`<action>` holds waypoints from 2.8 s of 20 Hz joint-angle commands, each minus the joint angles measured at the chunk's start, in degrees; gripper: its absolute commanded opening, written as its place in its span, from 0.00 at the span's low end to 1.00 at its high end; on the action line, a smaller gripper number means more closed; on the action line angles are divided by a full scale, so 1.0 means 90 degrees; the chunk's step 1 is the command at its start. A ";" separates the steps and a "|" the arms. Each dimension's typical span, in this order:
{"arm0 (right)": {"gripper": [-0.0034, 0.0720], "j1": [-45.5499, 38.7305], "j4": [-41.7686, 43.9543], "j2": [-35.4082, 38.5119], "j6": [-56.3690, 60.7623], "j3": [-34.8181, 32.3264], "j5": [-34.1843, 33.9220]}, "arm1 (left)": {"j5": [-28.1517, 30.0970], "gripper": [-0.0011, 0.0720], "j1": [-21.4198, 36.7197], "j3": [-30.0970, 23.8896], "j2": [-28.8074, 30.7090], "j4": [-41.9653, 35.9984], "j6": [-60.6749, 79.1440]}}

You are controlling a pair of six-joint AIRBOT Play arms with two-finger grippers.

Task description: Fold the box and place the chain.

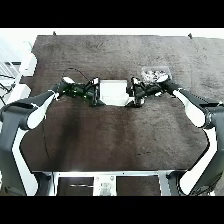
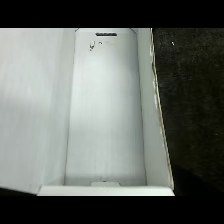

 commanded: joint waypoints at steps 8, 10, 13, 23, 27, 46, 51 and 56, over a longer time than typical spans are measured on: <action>1.00 -0.0799 0.0024 0.0879 0.0755 0.0007 0.0342 | -0.0066 0.69 0.0005 0.0000 -0.0002 0.0024 0.0022; 0.73 -0.0724 0.0495 0.0906 0.0884 0.0002 0.0852 | -0.0068 0.69 0.0005 0.0000 -0.0002 0.0024 0.0022; 0.06 -0.0464 0.1149 0.0896 0.0882 0.0002 0.1149 | -0.0066 0.69 0.0005 0.0000 -0.0002 0.0024 0.0022; 0.06 0.0129 0.1314 0.0872 0.2186 0.0002 -0.1678 | -0.0075 0.69 0.0005 0.0000 -0.0002 0.0024 0.0022; 0.06 0.0129 0.1309 0.0821 0.2293 0.0005 -0.2038 | -0.0080 0.69 0.0005 0.0000 -0.0002 0.0024 0.0022; 0.45 -0.0236 -0.0505 0.2006 0.2263 -0.0284 -0.1192 | -0.0075 0.69 0.0005 0.0000 -0.0002 0.0022 0.0022; 0.84 -0.0265 -0.1018 0.1914 0.1326 -0.0794 -0.1139 | -0.0075 0.69 0.0005 0.0000 -0.0002 0.0022 0.0022; 0.80 0.0058 -0.0993 0.1588 0.1083 -0.0840 -0.1324 | -0.0078 0.69 0.0005 0.0000 -0.0002 0.0022 0.0022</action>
